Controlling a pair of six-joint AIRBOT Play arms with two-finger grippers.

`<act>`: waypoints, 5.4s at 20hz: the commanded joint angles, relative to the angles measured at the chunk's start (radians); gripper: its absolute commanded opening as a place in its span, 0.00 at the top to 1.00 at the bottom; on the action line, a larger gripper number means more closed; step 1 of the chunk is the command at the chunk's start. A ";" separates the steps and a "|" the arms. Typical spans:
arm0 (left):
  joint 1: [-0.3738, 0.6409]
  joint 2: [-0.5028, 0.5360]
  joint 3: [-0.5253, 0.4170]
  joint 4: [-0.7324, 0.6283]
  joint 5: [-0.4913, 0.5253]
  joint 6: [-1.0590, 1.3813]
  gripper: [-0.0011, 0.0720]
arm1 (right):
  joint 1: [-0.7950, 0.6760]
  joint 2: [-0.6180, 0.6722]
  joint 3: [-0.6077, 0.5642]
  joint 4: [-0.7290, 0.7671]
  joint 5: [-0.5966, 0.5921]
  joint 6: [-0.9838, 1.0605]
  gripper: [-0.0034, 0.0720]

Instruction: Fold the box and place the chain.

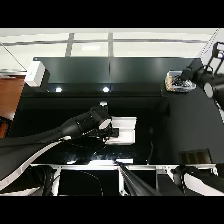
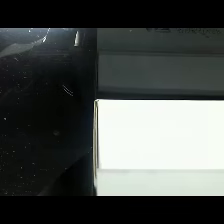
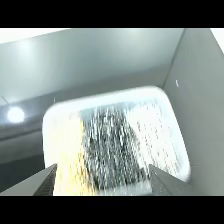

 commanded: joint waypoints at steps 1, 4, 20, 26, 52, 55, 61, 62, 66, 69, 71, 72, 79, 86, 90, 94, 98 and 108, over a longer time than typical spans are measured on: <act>0.000 0.000 0.000 0.002 -0.001 0.000 0.95 | -0.035 -0.246 0.252 0.143 0.126 -0.154 0.06; 0.000 0.000 0.000 0.002 0.000 0.000 0.95 | -0.056 -0.475 0.541 0.243 0.537 -0.290 0.05; 0.000 0.000 0.000 0.002 -0.001 0.000 0.95 | -0.091 -0.646 0.706 0.379 0.670 -0.317 0.95; 0.000 0.000 0.000 0.001 -0.001 0.000 0.95 | -0.094 -0.431 0.713 0.380 0.698 -0.462 0.95; 0.000 0.000 0.000 -0.025 0.000 0.000 0.95 | 0.195 0.335 0.698 0.991 1.219 -0.724 0.95; 0.000 0.000 0.000 -0.025 0.000 0.000 0.95 | 0.292 0.335 0.681 0.991 1.247 -0.724 0.95; 0.000 0.000 0.000 -0.025 0.000 0.000 0.95 | 0.379 0.325 0.676 0.991 1.249 -0.723 0.95; 0.000 0.000 0.000 -0.024 0.000 0.000 0.95 | 0.379 0.325 0.676 0.991 1.252 -0.723 0.95; 0.000 0.000 0.000 -0.024 0.000 0.000 0.95 | 0.379 0.325 0.676 0.995 1.258 -0.723 0.95; 0.000 0.000 0.000 -0.024 0.000 0.000 0.95 | 0.379 0.325 0.676 0.995 1.274 -0.718 0.95; 0.000 0.000 0.000 -0.024 0.000 0.000 0.95 | 0.380 0.325 0.676 1.015 1.289 -0.715 0.95; 0.000 0.000 0.000 -0.024 0.000 0.000 0.95 | 0.383 0.325 0.676 1.032 1.287 -0.716 0.95; 0.000 0.000 0.000 -0.024 0.001 0.000 0.95 | 0.455 0.309 0.580 1.036 1.238 -0.716 0.95; 0.000 0.000 0.000 -0.024 0.001 0.000 0.95 | 0.502 0.308 0.159 1.035 0.964 -0.760 0.95; 0.000 0.000 0.000 -0.024 0.002 0.000 0.95 | 0.503 0.308 0.077 1.091 0.904 -0.765 0.95; 0.000 0.000 0.000 -0.025 0.011 0.000 0.95 | 0.503 0.308 0.052 1.031 0.875 -0.763 0.95; 0.000 0.000 0.000 -0.025 0.008 0.000 0.95 | 0.546 0.308 -0.066 1.039 0.790 -0.752 0.95; 0.001 -0.001 0.000 -0.028 0.023 0.000 0.95 | 0.587 0.309 -0.173 1.017 0.615 -0.704 0.19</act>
